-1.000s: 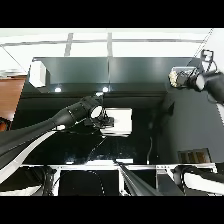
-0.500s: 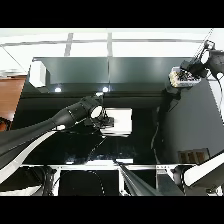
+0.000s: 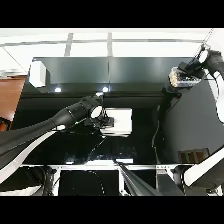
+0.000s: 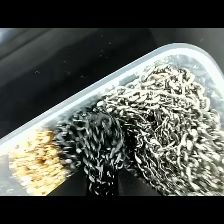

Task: Fold the box and place the chain.

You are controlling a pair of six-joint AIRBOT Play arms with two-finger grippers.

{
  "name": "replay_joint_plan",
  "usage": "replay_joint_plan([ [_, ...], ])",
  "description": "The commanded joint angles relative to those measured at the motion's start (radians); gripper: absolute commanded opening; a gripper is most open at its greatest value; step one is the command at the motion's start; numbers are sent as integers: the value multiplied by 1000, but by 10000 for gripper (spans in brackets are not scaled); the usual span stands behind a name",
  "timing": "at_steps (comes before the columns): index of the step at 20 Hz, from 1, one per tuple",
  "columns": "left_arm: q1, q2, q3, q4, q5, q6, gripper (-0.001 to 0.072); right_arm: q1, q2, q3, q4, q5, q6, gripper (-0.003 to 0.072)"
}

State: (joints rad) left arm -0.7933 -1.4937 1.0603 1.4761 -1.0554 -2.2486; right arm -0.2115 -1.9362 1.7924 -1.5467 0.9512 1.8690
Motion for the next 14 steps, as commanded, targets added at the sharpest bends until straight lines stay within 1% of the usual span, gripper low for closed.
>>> replay_joint_plan([
  [1, 0, 0, 0, 0, 1, 0, 29, 0, 92, 38, 4, 44, -49, 5],
  [4, 0, 0, 0, 0, 1, 0, 29, 0, 253, 69, 15, 67, -146, 5],
  [6, 0, 0, 0, 0, 0, 0, 29, 1, 378, 70, 83, 111, -238, 4],
  [8, 0, 0, 0, 0, 0, 0, 29, 1, 491, 70, 187, 184, -344, 5],
  [9, 0, 0, 0, 0, 0, 0, 29, 3, 541, 70, 229, 245, -378, 5],
  [11, 0, 0, 0, 0, 0, 0, 29, 21, 629, 69, 252, 349, -412, 5],
  [14, 0, 0, 0, 0, 0, 0, 29, 55, 765, 55, 275, 396, -426, 5],
])
